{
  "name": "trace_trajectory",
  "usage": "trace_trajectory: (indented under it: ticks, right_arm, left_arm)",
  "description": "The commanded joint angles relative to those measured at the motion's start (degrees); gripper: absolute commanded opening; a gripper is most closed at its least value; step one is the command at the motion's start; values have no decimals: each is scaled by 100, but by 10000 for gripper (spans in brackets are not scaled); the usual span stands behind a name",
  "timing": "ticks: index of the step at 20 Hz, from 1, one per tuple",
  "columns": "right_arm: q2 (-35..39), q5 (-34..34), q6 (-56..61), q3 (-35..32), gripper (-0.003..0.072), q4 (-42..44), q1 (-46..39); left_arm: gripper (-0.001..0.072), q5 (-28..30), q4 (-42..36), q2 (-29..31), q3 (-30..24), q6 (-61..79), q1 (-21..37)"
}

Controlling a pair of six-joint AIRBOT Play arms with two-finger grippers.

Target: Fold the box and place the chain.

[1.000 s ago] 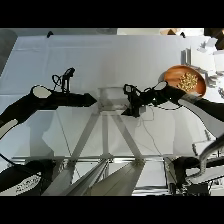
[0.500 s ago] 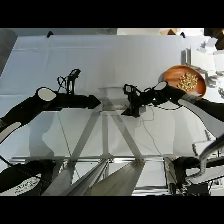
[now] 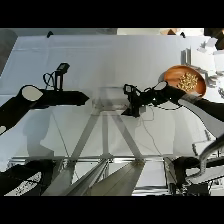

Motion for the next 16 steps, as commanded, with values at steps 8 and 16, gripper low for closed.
trace_trajectory:
  ticks: [8, 16]
  right_arm:
    - [4, 2, 2, -2, 526, 2, -2]
    - [4, 2, 2, -2, 526, 2, -2]
  left_arm:
    - [11, -149, 1497, -568, -181, -1808, -28]
    - [11, 181, 96, -1204, -181, -1292, -516]
